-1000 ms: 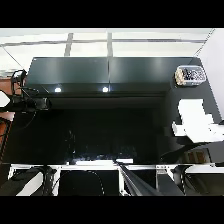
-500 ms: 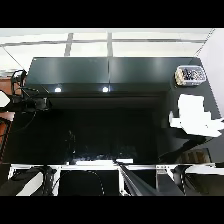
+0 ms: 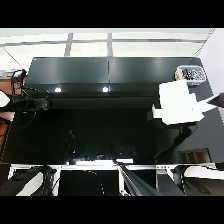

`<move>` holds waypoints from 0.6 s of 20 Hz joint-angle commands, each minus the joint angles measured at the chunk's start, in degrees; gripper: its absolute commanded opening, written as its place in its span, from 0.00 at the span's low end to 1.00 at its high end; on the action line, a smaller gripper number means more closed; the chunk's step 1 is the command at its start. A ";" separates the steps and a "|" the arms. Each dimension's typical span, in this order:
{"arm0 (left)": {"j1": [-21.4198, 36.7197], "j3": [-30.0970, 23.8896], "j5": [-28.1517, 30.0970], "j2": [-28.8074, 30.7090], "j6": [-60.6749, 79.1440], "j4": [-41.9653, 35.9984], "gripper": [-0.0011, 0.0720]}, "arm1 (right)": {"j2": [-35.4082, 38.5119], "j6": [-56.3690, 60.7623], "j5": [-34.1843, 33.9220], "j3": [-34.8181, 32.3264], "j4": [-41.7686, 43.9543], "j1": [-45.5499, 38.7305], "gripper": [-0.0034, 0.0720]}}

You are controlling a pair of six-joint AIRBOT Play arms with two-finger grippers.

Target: Fold the box and place the chain.

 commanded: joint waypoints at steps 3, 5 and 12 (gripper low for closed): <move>-0.02 0.04 0.55 -0.02 2.10 -3.63 0.97 | 2.75 9.05 1.22 -3.82 6.54 9.40 0.06; -0.04 0.04 0.96 -0.02 4.48 -6.03 0.97 | 5.57 7.06 -0.85 -10.51 17.03 11.96 0.06; -0.04 0.04 4.55 -0.04 9.11 -17.20 0.97 | 18.56 -3.93 -13.75 -33.00 29.31 32.04 0.06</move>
